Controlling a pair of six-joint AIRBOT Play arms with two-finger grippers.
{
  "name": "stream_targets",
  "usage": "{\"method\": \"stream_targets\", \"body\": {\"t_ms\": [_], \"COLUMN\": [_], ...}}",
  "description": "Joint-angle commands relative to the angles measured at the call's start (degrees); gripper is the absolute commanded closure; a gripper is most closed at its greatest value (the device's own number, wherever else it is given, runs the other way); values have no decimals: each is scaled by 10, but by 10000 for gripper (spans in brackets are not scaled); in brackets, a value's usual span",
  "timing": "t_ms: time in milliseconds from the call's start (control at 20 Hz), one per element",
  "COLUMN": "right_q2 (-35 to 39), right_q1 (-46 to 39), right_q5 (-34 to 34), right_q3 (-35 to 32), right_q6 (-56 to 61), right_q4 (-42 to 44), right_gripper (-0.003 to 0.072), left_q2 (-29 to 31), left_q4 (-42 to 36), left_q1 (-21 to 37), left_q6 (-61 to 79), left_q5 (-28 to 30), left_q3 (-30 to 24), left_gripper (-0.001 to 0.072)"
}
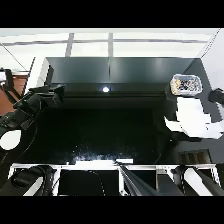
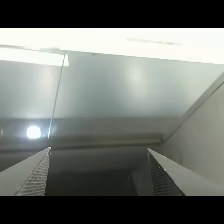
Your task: Fold the box and place the chain.
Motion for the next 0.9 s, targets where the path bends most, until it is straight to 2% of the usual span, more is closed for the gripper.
{"method": "stream_targets", "body": {"t_ms": [0,150,350,500,650,700,750,800,850], "right_q2": [-119,-171,-222,-236,-249,-258,-266,-271,-274], "right_q1": [-129,-178,-180,-160,-150,-150,-150,-148,-147], "right_q5": [200,280,387,383,375,384,390,394,400], "right_q3": [123,175,186,186,206,221,233,242,248], "right_q6": [31,41,-111,-132,-168,-172,-173,-178,-186], "right_q4": [-141,-154,-138,-212,-203,-186,-175,-166,-158], "right_gripper": [-34,-34,-34,-34,-34,84,143,143,191], "left_q2": [-15,-15,-16,-20,-28,-31,-32,-33,-34], "left_q4": [-5,-6,-6,-6,-20,-22,-30,-31,-32], "left_q1": [0,0,0,0,0,0,0,0,0], "left_q6": [3,3,3,3,2,2,3,3,3], "left_q5": [-37,-67,-78,-84,-92,-93,-93,-92,-92], "left_q3": [0,0,0,0,0,0,0,0,0], "left_gripper": [-1,-1,-2,-1,-1,-1,0,-1,-1]}}
